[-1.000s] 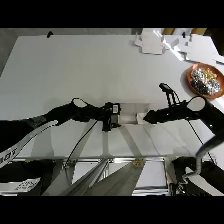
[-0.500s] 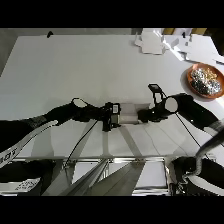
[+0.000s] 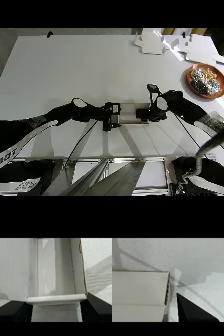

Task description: Fold the box and place the chain.

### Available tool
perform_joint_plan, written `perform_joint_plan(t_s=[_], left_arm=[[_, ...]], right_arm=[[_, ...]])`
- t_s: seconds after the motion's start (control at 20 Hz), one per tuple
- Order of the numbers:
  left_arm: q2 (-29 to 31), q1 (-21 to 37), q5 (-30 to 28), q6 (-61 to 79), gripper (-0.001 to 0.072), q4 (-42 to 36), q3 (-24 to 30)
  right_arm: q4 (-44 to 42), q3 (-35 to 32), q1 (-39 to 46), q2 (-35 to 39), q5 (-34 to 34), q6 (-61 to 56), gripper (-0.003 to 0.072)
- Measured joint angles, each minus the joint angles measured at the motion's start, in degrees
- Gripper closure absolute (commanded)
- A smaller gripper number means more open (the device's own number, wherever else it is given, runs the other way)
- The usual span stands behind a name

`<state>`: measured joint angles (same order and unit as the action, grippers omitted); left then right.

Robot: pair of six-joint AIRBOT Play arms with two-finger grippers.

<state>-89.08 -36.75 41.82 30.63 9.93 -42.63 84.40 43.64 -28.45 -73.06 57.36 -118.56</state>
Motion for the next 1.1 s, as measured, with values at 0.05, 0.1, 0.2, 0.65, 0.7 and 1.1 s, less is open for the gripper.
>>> perform_joint_plan(t_s=[0.05,0.1,0.2,0.65,0.7,1.1], left_arm=[[-0.02,0.0,-0.02,0.0,0.0499,0.04,0.0],[0.0,0.0,-0.02,0.0,0.0499,0.09,0.0],[0.0,0.0,-0.07,-0.04,0.0499,0.13,0.0],[0.0,0.0,-0.11,-0.02,0.0499,0.15,0.0],[0.0,0.0,-0.02,-0.02,0.0499,0.15,0.0],[0.0,-0.02,0.11,0.02,0.0499,0.13,0.0]], right_arm=[[0.28,0.17,-0.09,-0.2,0.17,-0.26,0.0399],[0.63,0.31,-0.31,-0.39,0.15,-0.61,0.04],[1.22,0.46,-1.03,-0.61,-0.5,-1.07,0.0448],[3.06,0.57,-2.97,-0.85,-1.4,-1.44,0.067],[3.19,0.57,-2.99,-0.85,-1.2,-1.42,0.0658],[4.79,0.59,-3.08,-0.85,-0.57,-1.03,0.0521]])
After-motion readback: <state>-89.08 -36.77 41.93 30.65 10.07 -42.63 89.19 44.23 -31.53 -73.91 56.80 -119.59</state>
